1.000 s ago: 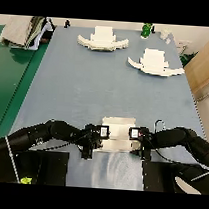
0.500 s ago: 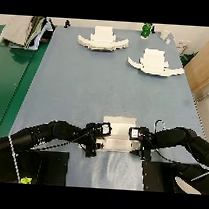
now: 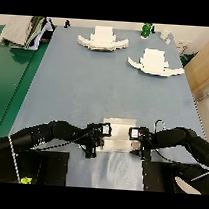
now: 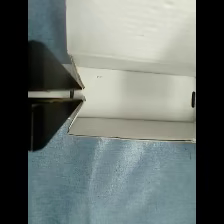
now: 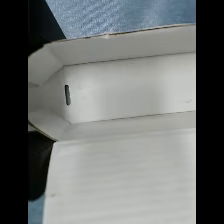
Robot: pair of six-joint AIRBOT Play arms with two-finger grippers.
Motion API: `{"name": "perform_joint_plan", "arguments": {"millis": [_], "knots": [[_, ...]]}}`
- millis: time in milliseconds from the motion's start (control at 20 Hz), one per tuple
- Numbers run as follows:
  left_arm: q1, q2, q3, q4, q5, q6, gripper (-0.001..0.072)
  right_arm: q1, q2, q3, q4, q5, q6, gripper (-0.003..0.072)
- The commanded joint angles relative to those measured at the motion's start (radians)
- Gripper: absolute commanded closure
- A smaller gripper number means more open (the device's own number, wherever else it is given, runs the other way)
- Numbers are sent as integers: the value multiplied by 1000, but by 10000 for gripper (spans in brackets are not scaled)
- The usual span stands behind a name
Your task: Fold the box.
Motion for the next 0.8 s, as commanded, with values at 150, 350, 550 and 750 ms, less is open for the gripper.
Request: {"name": "perform_joint_plan", "arguments": {"millis": [150, 350, 550, 750], "knots": [[53, 93, 69, 501, -275, -661, 695, 0, 0, 0, 0, 0, 0, 88], [156, 279, 129, 771, -462, -1061, 695, 0, 0, 0, 0, 0, 0, 87], [322, 373, 110, 817, -494, -1364, 694, 0, 0, 0, 0, 0, 0, 88], [510, 365, 10, 649, -535, -1353, 694, 0, 0, 0, 0, 0, 0, 88]]}}
